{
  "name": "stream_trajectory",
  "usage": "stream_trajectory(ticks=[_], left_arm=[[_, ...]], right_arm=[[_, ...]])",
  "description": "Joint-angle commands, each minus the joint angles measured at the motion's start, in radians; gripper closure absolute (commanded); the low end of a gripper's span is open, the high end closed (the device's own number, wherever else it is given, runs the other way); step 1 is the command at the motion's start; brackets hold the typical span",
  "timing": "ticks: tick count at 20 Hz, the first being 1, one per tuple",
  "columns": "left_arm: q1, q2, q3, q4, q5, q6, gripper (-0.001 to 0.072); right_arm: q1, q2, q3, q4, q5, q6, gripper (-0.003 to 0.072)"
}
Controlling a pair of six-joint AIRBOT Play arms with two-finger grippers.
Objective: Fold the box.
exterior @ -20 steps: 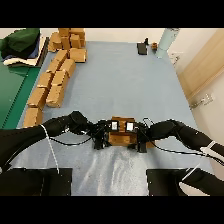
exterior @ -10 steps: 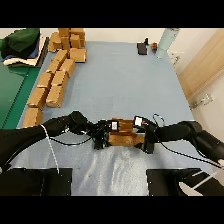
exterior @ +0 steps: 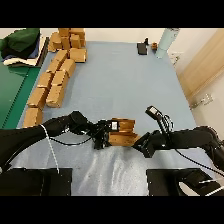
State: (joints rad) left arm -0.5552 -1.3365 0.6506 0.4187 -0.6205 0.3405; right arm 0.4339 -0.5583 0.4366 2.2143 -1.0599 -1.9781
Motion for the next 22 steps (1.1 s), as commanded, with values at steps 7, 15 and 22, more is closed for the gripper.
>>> stream_trajectory(ticks=[7,15,22], left_arm=[[0.0,0.0,0.0,0.0,0.0,0.0,0.0178],[0.0,0.0,0.0,0.0,0.0,0.0,0.0178],[0.0,0.0,0.0,0.0,0.0,0.0,0.0178]], right_arm=[[0.002,0.009,0.001,0.035,0.027,0.443,0.0456],[0.003,-0.253,0.175,0.065,0.162,0.316,0.0682],[0.003,-0.57,0.295,-0.02,0.208,0.25,0.0681]])
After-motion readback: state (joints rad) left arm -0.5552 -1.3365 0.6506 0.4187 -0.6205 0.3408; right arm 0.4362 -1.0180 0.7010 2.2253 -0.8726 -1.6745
